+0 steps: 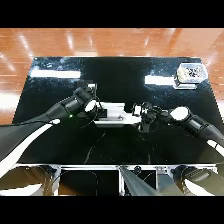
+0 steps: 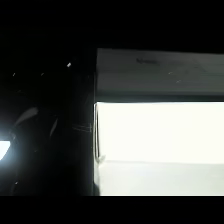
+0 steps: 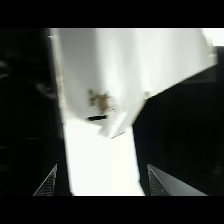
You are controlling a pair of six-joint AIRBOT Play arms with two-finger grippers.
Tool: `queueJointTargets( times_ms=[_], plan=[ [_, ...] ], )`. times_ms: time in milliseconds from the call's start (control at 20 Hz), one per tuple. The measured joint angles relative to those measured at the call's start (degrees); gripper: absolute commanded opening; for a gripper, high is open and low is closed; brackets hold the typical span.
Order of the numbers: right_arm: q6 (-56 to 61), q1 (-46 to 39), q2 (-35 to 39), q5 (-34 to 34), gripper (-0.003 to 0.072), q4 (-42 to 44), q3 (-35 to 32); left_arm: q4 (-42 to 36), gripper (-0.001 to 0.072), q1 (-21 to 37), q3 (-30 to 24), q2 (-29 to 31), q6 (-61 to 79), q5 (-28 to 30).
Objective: Fold the box and place the chain.
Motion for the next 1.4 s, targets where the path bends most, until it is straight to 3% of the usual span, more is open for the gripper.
queueJointTargets(
  times_ms=[600, 700, 800, 900, 1400],
  plan=[
    [-17.2, 0.0, -5.7, 0.0, 0.0698, 12.5, 0.0, -0.3, 0.0022, 0.8, 0.0, -0.9, 3.9, 0.9],
    [-18.2, 0.1, -6.0, 0.5, 0.0421, 13.3, 0.0, -0.3, 0.0022, 0.8, 0.0, -0.9, 4.0, 0.9],
    [-18.6, 0.1, -6.2, 1.1, 0.0414, 13.7, 0.0, -0.3, 0.0022, 0.8, 0.0, -0.9, 4.1, 0.9],
    [-19.2, 0.1, -6.3, 1.7, 0.0186, 13.9, 0.0, -0.3, 0.0022, 0.8, 0.0, -0.9, 4.1, 0.9],
    [-22.7, 3.3, -8.2, -0.5, 0.0214, 18.8, 0.0, -0.5, 0.0021, 0.8, 0.0, -1.0, 4.1, 0.8]
  ],
)
